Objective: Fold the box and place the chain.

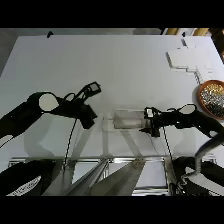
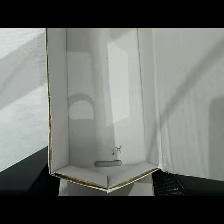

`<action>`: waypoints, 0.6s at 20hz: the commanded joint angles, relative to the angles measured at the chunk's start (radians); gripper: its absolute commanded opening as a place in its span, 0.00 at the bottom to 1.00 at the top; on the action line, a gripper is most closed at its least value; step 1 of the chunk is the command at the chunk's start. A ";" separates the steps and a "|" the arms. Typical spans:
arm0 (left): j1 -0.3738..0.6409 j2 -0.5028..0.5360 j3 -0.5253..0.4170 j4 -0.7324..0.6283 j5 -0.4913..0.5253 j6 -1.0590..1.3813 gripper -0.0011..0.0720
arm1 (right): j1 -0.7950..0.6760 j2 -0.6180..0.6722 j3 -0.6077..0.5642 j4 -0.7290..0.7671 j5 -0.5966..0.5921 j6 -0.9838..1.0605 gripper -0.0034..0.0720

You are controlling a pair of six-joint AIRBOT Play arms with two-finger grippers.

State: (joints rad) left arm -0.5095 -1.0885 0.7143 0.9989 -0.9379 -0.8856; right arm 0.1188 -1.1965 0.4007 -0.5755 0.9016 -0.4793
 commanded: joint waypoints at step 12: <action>-0.059 -0.242 -0.118 -0.384 0.193 -0.301 0.02 | 0.000 0.000 0.000 0.000 0.000 0.000 0.47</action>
State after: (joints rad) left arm -0.5312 -1.3071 0.5972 0.7132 -0.7662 -1.2076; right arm 0.1188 -1.1965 0.4007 -0.5755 0.9016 -0.4797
